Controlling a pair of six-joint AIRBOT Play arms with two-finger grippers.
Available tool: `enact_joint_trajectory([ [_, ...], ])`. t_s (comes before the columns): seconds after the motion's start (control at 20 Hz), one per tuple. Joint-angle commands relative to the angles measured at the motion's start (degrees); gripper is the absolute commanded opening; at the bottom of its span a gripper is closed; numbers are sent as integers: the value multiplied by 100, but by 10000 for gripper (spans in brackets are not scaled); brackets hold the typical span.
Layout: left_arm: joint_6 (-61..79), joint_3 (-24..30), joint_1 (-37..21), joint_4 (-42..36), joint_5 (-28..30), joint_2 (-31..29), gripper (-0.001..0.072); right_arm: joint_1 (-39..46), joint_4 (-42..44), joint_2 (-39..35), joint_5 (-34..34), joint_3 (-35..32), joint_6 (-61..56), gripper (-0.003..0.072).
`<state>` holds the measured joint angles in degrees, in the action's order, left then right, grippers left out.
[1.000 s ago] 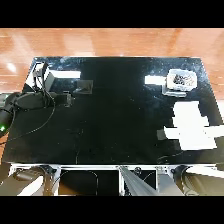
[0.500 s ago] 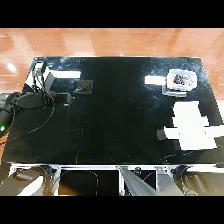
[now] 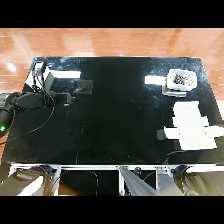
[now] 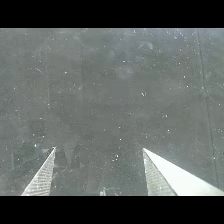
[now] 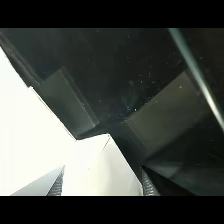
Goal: Fold the box and place the chain.
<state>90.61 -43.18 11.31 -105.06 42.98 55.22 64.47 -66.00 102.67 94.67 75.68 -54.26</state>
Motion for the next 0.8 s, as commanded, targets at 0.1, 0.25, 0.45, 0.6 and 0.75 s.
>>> enact_joint_trajectory([
  [0.1, 0, 0, 0, 0, 0, 4, 626, -114, -205, 81, 138, -39, -81, 538],
  [0.25, 0, 0, 0, 0, 0, 4, 626, -116, -302, 81, 210, -146, -85, 537],
  [0.45, 0, 0, 0, 0, 0, 4, 626, -116, -289, 57, 306, -166, -55, 8],
  [0.6, -2, 0, 0, -2, 2, 4, 625, -131, -13, -9, 382, -166, 138, 8],
  [0.75, -7, 0, 0, -52, 2, 2, 626, -339, 542, -184, 382, -166, 358, 13],
])
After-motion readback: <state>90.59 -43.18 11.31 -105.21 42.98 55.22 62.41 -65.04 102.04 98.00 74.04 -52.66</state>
